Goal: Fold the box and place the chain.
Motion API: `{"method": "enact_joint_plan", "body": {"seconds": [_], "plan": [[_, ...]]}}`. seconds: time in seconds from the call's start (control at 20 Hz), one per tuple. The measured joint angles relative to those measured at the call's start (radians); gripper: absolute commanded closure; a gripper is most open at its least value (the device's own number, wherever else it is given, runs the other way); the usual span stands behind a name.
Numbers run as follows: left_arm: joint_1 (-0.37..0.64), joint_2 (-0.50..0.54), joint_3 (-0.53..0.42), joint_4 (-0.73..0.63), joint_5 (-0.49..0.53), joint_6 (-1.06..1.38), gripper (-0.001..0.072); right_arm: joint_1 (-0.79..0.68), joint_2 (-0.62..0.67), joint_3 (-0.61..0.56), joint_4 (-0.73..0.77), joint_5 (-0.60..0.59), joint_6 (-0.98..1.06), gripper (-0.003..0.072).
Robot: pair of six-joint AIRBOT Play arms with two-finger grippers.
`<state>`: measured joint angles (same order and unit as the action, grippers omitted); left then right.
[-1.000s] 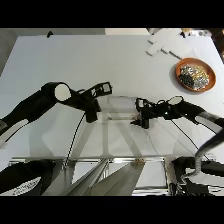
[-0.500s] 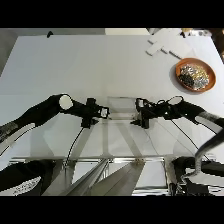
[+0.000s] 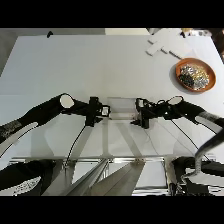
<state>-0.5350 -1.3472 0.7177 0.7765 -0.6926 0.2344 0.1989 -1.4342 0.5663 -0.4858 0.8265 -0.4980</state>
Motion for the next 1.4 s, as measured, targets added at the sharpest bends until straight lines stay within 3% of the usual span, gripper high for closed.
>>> {"method": "enact_joint_plan", "body": {"seconds": [0.1,0.2,0.25,0.5,0.85,0.95,1.0,1.4], "plan": [[0.0,-0.002,0.0,-0.037,-0.012,0.003,0.0262,0.0,0.0,0.0,0.0,0.0,0.0,0.016],[-0.001,-0.004,0.0,-0.059,-0.046,0.006,0.037,0.0,0.0,0.0,0.0,0.0,0.0,0.016],[-0.001,-0.007,0.0,-0.066,-0.064,0.006,0.0385,0.0,0.0,0.0,0.0,0.0,0.0,0.016],[-0.002,-0.023,0.0,-0.083,-0.108,0.01,0.0399,0.0,0.0,0.0,0.0,0.0,0.0,0.016],[-0.003,-0.028,0.0,-0.091,-0.026,0.009,0.04,0.0,0.0,0.0,0.003,0.0,0.003,0.016],[-0.003,-0.028,0.0,-0.092,-0.014,0.006,0.0466,0.0,0.0,0.0,0.002,0.0,0.003,0.016],[-0.003,-0.028,0.0,-0.093,-0.013,0.001,0.0465,0.0,0.0,0.0,0.002,0.0,0.003,0.016],[0.049,0.0,0.0,-0.064,-0.132,-0.071,0.0468,0.0,0.0,0.0,0.0,-0.001,-0.001,0.016]]}}
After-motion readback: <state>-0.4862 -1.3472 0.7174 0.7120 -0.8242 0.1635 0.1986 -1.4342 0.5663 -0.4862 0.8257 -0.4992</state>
